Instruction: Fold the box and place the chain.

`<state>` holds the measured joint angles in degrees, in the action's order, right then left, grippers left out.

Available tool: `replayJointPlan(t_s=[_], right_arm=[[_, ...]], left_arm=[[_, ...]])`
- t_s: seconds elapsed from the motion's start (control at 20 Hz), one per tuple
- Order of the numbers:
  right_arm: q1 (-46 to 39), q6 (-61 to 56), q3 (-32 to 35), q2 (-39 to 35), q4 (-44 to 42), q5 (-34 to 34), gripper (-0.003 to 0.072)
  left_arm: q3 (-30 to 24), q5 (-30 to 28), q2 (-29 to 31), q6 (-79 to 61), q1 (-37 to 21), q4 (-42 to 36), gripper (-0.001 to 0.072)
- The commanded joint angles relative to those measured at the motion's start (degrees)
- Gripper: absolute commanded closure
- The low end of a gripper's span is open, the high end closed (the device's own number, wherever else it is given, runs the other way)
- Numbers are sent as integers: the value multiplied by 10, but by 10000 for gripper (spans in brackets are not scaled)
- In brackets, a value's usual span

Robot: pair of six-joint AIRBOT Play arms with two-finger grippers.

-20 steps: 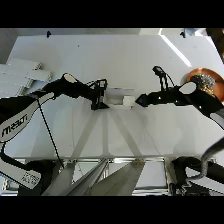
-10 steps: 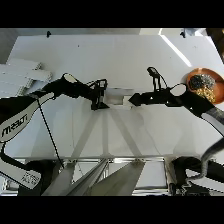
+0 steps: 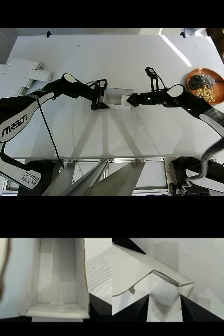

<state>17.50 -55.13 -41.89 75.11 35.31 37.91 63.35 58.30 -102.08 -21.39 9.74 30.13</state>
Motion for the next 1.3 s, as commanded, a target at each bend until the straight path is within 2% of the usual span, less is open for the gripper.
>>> replayJointPlan(t_s=[0.0, 0.2, 0.4, 0.55, 0.8, 0.85, 0.95, 1.15, 1.25], right_arm=[[17, -14, 0, 0, 46, -23, 283], [40, -88, 0, 0, 113, -62, 280], [40, -113, 0, 0, 115, -65, 284], [40, -127, 0, 0, 115, -71, 321], [52, -136, -7, 0, 109, -69, 321], [54, -136, -9, 0, 110, -72, 355], [54, -136, -9, 0, 112, -70, 372], [54, -137, -9, 0, 124, -71, 513], [54, -143, -9, 0, 135, -70, 515]], left_arm=[[0, 0, 0, 0, 0, 0, 363], [0, 0, 0, 0, 0, 0, 363], [0, 0, 0, 0, 0, 0, 363], [0, 0, 0, 0, 0, 0, 363], [0, 0, 0, 0, 0, 0, 363], [0, 0, 0, 0, 0, 0, 363], [0, 0, 0, 0, 0, 0, 363], [0, 0, 0, 0, 0, 0, 363], [0, 0, 0, 0, 0, 0, 363]])
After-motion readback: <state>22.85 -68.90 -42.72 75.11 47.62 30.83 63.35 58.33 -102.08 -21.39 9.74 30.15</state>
